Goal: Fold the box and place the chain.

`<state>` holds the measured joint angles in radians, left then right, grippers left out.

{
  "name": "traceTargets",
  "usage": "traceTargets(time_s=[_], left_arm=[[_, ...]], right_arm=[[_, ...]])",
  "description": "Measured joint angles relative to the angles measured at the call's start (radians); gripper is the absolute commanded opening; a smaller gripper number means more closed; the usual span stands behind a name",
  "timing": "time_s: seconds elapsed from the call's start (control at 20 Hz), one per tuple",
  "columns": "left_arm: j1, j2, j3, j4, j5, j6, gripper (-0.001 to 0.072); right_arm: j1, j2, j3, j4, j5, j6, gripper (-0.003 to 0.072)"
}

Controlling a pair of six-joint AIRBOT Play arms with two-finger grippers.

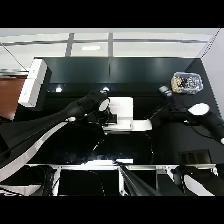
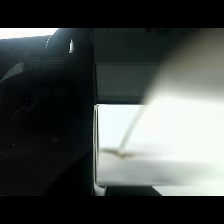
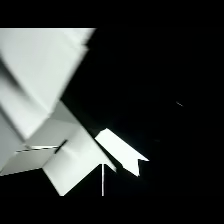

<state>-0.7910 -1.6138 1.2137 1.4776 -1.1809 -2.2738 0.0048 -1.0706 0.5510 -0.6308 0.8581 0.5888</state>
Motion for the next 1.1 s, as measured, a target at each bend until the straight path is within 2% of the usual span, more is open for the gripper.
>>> traceTargets(time_s=[0.2,0.45,0.75,1.1], left_arm=[[0.000,0.000,0.000,0.002,-0.001,0.000,0.0033],[0.000,0.000,0.000,0.002,-0.002,0.000,0.0033],[0.000,0.000,0.000,0.002,-0.002,-0.001,0.0033],[0.000,0.000,0.000,0.000,-0.003,-0.001,0.0033]], right_arm=[[-0.183,0.011,-0.040,-0.026,0.024,0.327,0.0022],[-0.225,-0.042,-0.067,-0.034,0.084,0.462,0.0022],[-0.195,-0.154,-0.073,0.003,0.159,0.480,0.0023],[-0.037,-0.267,-0.069,0.215,0.190,0.331,0.0023]])
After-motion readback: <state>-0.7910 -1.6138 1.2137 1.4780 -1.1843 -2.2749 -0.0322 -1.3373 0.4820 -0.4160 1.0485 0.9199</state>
